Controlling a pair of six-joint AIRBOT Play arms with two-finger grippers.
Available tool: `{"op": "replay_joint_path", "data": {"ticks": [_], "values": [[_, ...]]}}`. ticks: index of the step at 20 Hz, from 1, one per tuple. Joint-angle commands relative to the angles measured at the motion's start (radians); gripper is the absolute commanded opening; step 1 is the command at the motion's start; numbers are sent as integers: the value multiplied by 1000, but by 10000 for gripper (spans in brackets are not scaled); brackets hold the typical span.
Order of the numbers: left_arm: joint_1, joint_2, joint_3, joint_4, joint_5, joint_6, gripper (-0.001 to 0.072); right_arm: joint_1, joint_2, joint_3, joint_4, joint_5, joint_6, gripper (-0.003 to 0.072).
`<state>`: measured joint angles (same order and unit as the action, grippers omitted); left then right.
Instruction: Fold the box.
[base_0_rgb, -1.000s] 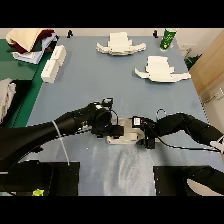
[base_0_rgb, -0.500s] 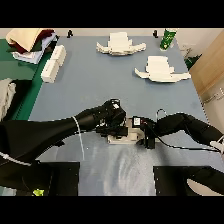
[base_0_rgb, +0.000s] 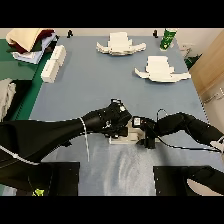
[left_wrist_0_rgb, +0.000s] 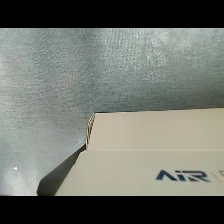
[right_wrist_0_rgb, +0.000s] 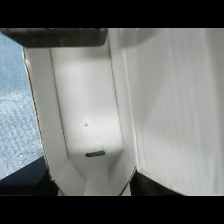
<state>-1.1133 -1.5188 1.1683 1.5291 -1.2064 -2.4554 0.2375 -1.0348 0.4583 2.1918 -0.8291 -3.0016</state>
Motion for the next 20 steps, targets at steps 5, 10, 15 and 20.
{"op": "replay_joint_path", "data": {"ticks": [5, 10, 15, 20], "values": [[-9, -1, 2, 11, -9, -24, 16, 1, 0, 0, 3, 1, -2, 446], [-9, 9, 17, 14, -33, -17, 634, 1, 0, 0, 3, 1, -2, 446], [0, 103, 17, 32, -96, -4, 633, 1, 0, 0, 3, 1, -2, 445], [-2, 249, 17, 46, -340, 49, 22, 1, 0, 0, 3, 1, -2, 446]]}}
